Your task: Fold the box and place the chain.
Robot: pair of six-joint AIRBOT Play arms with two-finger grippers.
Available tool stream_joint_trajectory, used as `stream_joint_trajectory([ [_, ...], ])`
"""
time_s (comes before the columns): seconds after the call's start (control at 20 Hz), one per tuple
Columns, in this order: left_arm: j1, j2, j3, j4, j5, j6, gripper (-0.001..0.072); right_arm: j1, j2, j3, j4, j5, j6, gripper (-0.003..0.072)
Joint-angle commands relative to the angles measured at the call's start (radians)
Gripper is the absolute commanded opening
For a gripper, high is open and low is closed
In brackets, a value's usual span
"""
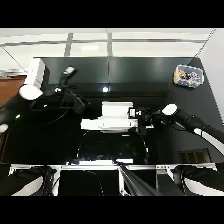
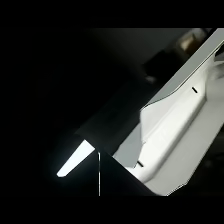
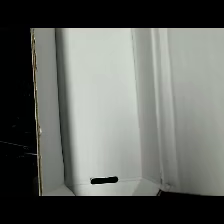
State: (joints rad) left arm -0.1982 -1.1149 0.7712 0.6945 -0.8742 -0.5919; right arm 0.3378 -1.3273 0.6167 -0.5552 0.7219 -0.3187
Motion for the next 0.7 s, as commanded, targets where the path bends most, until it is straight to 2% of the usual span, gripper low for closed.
stream_joint_trajectory([
  [0.0,0.079,0.145,-0.179,-0.158,-0.043,0.338,0.0029,0.001,-0.001,0.0,0.0,-0.001,0.0,0.0129],
  [0.05,0.062,0.142,-0.216,-0.149,-0.09,0.481,0.0034,0.001,-0.001,0.0,0.0,-0.001,0.0,0.0129],
  [0.1,0.039,0.137,-0.242,-0.133,-0.088,0.6,0.0212,0.001,-0.001,0.0,0.0,-0.001,0.0,0.0129],
  [0.15,0.002,0.132,-0.26,-0.117,-0.042,0.646,0.0579,0.001,-0.001,0.0,0.0,-0.001,0.0,0.0129],
  [0.2,-0.036,0.119,-0.264,-0.091,0.029,0.64,0.0708,0.001,-0.001,0.0,0.0,-0.001,-0.001,0.0129],
  [0.3,-0.113,0.08,-0.246,0.004,0.156,0.637,0.0707,0.001,-0.001,0.0,0.0,-0.001,-0.001,0.013],
  [0.4,-0.171,0.015,-0.2,0.069,0.193,0.637,0.0706,0.001,-0.001,0.0,0.0,-0.001,0.0,0.013],
  [0.45,-0.186,-0.023,-0.172,0.084,0.178,0.637,0.0705,0.001,-0.001,0.0,0.0,-0.001,0.0,0.013],
  [0.55,-0.188,-0.11,-0.1,0.091,0.063,0.637,0.0705,0.001,-0.001,0.0,0.0,-0.001,-0.001,0.013],
  [0.65,-0.187,-0.172,-0.049,0.091,0.029,0.638,0.0705,0.001,-0.001,0.0,0.0,-0.001,-0.001,0.0129],
])
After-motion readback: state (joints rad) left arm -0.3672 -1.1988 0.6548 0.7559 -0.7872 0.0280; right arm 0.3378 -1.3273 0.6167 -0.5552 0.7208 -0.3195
